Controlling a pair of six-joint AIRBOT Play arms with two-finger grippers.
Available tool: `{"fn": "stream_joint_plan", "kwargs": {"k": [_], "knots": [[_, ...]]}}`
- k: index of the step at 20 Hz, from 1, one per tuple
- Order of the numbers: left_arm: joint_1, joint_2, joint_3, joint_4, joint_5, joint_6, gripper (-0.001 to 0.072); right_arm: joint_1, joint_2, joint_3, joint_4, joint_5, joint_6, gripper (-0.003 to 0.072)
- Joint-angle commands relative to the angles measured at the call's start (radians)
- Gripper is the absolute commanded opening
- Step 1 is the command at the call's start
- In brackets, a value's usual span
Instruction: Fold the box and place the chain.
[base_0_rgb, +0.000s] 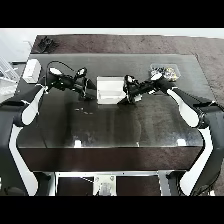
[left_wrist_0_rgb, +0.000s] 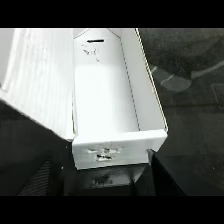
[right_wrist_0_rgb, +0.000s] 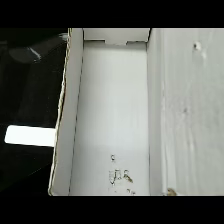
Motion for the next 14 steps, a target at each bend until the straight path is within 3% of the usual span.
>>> {"fn": "stream_joint_plan", "kwargs": {"k": [1,14], "knots": [[-0.010,-0.009,0.000,0.001,-0.010,-0.007,0.0720,0.001,0.000,0.000,0.001,0.000,0.000,0.0569],[-0.011,-0.014,0.000,0.030,-0.014,-0.085,0.0720,0.001,0.000,0.000,0.001,0.000,0.000,0.0569]]}}
